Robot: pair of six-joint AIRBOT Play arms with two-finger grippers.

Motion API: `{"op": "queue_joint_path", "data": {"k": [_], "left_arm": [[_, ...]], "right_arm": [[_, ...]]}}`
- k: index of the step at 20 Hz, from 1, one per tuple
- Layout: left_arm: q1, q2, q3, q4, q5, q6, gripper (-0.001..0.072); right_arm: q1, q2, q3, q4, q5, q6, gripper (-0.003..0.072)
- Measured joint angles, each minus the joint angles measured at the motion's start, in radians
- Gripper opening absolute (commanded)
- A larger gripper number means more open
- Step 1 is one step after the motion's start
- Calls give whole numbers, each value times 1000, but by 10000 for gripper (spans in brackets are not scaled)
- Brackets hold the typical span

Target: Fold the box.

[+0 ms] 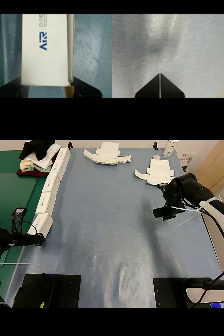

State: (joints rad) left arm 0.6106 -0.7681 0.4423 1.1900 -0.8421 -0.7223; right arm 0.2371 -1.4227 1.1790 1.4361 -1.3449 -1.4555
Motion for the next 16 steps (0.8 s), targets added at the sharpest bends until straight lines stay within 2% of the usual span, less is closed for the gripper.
{"op": "queue_joint_path", "data": {"k": [5,16], "left_arm": [[1,-55,0,-21,63,24,530],[1,-142,0,-25,124,50,530]], "right_arm": [[0,0,0,0,0,0,22],[0,0,0,0,0,0,22]]}}
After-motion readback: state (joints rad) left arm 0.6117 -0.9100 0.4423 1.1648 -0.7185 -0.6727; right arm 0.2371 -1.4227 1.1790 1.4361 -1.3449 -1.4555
